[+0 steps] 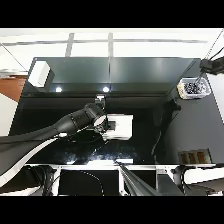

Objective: Fold the box and place the chain.

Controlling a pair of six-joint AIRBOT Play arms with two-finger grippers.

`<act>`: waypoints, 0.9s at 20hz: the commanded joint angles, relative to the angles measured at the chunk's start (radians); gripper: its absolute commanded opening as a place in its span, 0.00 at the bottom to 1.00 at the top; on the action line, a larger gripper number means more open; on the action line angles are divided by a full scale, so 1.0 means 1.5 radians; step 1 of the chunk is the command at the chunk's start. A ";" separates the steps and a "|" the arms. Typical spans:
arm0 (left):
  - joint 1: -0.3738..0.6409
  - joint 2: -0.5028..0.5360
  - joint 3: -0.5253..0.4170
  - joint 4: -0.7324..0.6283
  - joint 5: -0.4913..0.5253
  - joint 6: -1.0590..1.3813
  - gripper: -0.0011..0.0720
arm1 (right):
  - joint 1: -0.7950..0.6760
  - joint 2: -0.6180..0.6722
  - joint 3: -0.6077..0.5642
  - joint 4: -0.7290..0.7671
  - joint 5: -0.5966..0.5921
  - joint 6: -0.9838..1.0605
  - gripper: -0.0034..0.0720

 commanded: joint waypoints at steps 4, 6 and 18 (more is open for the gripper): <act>0.001 0.000 0.000 0.000 0.006 0.000 0.06 | 0.002 0.198 0.011 0.011 0.022 -0.014 0.11; 0.001 0.000 0.000 0.000 0.006 0.000 0.06 | 0.002 0.264 0.026 0.010 -0.002 -0.021 0.11; 0.001 0.000 0.000 0.000 0.003 0.000 0.06 | 0.011 0.367 0.231 0.199 0.111 -0.039 0.11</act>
